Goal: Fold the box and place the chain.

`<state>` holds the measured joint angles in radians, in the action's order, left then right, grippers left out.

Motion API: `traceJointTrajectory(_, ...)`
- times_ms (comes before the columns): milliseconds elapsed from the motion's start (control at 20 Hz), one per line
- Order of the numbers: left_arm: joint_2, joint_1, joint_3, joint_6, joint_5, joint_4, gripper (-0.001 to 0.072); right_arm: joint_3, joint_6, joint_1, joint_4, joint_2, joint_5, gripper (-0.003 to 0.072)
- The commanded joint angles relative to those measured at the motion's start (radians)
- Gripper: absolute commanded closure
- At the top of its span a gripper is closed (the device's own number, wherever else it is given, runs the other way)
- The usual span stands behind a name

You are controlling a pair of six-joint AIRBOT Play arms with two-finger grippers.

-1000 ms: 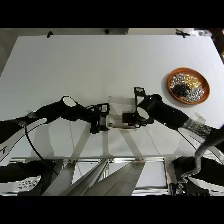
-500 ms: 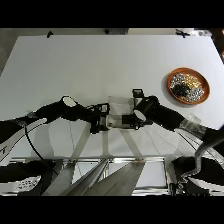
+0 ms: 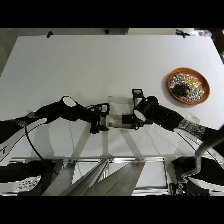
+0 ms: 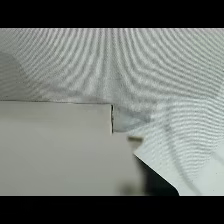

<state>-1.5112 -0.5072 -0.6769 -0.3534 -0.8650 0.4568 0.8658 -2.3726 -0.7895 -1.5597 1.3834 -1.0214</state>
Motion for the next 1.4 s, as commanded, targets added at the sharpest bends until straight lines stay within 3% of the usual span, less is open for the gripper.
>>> traceJointTrajectory(0,0.0,0.0,-0.001,-0.001,0.0,0.001,0.0507,0.001,0.039,-0.001,0.013,0.0,0.016,0.0677)
traceJointTrajectory(50,0.0,0.001,-0.001,-0.001,0.0,0.001,0.0507,0.001,0.055,-0.001,0.012,-0.002,0.014,0.0672)
traceJointTrajectory(100,0.0,0.0,-0.001,-0.002,0.0,0.001,0.0507,0.001,0.064,-0.001,0.011,-0.007,0.01,0.0575)
traceJointTrajectory(150,0.0,0.0,-0.001,-0.001,0.0,0.001,0.0507,0.001,0.1,-0.001,0.011,-0.015,0.01,0.0365)
traceJointTrajectory(200,0.0,0.0,-0.001,-0.001,0.0,0.001,0.0507,0.001,0.145,-0.001,0.011,-0.025,0.003,0.0213)
traceJointTrajectory(250,0.0,0.001,-0.001,-0.002,0.0,0.001,0.0507,0.001,0.182,-0.001,0.006,-0.038,-0.014,0.0175)
traceJointTrajectory(650,0.0,0.001,-0.001,-0.001,0.0,0.001,0.0507,0.001,0.393,-0.001,-0.18,-0.256,-0.286,0.0173)
traceJointTrajectory(900,0.0,0.0,-0.001,-0.001,0.0,0.001,0.0507,0.004,0.477,0.046,-0.407,-0.433,-0.295,0.0176)
traceJointTrajectory(1050,0.0,0.001,-0.001,-0.001,-0.002,0.001,0.0507,0.004,0.568,0.255,-0.396,-0.438,-0.219,0.0175)
traceJointTrajectory(1250,0.0,0.0,-0.001,-0.002,-0.006,0.001,0.0507,0.004,0.729,0.629,-0.312,-0.422,0.04,0.0176)
traceJointTrajectory(1350,0.0,0.0,-0.001,-0.001,-0.006,0.001,0.0507,0.004,0.842,0.812,-0.19,-0.366,0.148,0.0176)
